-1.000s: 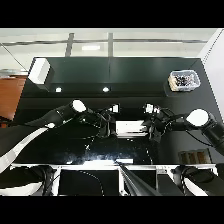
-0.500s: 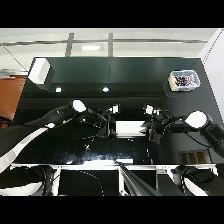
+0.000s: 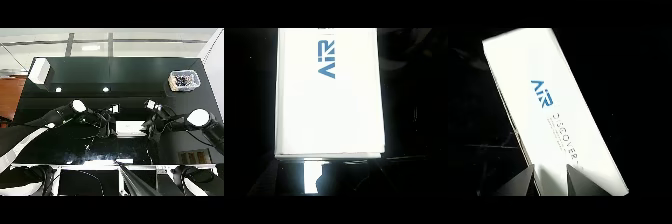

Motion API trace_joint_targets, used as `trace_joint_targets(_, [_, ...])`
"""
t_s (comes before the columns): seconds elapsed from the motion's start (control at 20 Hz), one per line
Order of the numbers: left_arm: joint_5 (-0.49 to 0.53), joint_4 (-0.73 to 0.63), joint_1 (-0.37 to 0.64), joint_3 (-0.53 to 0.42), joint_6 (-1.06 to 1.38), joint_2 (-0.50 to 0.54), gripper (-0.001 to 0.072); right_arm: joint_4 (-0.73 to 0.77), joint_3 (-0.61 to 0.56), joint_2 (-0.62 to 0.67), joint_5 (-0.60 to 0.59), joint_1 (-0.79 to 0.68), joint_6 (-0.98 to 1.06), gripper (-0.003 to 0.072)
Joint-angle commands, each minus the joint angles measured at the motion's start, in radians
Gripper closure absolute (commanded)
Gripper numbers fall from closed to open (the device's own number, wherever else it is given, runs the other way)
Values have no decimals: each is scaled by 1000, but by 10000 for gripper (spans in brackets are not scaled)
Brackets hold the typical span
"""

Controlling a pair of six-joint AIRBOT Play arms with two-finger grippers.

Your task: Fold the box and place the chain.

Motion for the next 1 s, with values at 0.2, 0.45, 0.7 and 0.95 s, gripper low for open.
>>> trace_joint_targets(0.2, [0, 0, -1, 0, 0, 0, 209, 11, 80, 8, 137, -29, 317, 537])
trace_joint_targets(0.45, [0, 0, -1, 0, 0, 0, 209, 57, 80, -19, 179, -110, 597, 671])
trace_joint_targets(0.7, [1, 0, -1, 0, 0, 0, 209, 333, 80, -190, 185, -90, 615, 661])
trace_joint_targets(0.95, [1, 0, -1, 0, 0, 0, 209, 314, 80, -301, 185, -63, 609, 661])
